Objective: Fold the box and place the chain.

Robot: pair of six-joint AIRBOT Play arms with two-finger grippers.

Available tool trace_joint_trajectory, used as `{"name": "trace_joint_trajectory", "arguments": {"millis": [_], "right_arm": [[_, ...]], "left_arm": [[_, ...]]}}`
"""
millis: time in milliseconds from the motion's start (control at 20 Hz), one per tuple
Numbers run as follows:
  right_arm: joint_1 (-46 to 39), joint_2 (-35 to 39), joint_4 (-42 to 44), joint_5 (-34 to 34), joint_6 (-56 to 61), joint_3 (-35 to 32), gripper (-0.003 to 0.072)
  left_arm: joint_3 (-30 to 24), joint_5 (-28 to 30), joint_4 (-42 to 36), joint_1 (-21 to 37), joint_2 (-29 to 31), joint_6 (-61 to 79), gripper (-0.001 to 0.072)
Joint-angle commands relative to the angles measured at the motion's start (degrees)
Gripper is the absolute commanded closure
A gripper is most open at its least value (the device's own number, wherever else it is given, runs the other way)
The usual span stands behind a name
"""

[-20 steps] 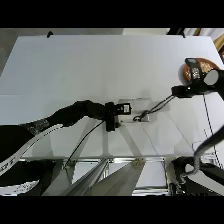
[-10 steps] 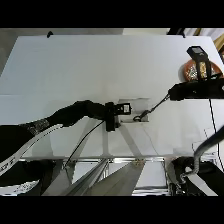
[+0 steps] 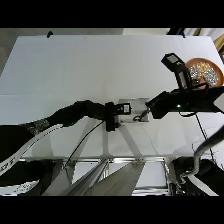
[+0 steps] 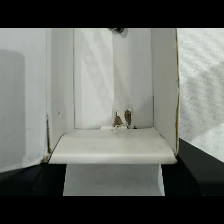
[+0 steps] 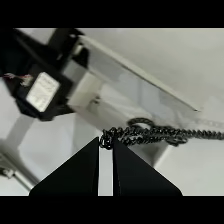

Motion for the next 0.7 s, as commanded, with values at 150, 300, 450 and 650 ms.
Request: {"name": "trace_joint_trajectory", "arguments": {"millis": [150,300,450,650], "right_arm": [[5.68,0.11,3.06,-2.60,0.68,0.07,0.0674],[5.66,0.11,1.95,-3.02,0.70,0.04,0.0674],[5.66,-0.09,-0.22,-4.72,0.79,-0.96,0.0674],[5.66,-1.49,-0.22,-9.38,1.77,-5.75,0.0674]], "left_arm": [[0.00,0.00,0.02,-0.02,0.04,0.00,0.0557],[0.00,0.00,0.02,-0.02,0.04,0.00,0.0557],[0.00,0.00,0.02,-0.02,0.04,0.00,0.0557],[0.00,0.00,0.02,-0.02,0.02,0.00,0.0557]]}}
